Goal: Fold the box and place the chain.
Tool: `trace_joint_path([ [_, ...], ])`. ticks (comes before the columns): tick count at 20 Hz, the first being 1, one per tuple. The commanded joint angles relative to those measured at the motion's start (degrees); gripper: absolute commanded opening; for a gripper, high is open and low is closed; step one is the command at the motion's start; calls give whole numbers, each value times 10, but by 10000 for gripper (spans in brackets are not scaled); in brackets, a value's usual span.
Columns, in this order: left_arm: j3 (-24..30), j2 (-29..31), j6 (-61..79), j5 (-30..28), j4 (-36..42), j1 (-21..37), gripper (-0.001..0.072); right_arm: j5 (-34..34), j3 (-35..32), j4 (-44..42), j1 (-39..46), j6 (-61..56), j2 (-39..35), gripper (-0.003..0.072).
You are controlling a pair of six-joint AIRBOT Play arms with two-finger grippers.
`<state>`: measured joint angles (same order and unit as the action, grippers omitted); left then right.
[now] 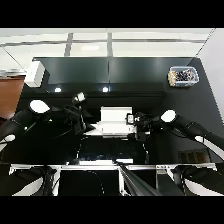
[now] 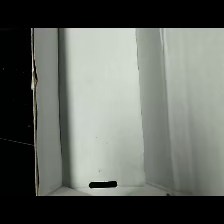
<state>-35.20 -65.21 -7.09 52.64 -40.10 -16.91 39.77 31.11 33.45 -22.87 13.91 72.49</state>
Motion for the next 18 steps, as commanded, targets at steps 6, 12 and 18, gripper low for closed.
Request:
trace_joint_path([
  [6, 5, -19, 88, -81, -79, -111, 677, 0, 0, 0, 0, 0, 0, 178],
  [12, 5, -19, 78, -84, -34, -115, 232, 0, 0, 0, 0, 0, 0, 178],
  [18, 6, -22, 78, -78, 23, -120, 218, 0, 0, 0, 0, 0, 0, 178],
])
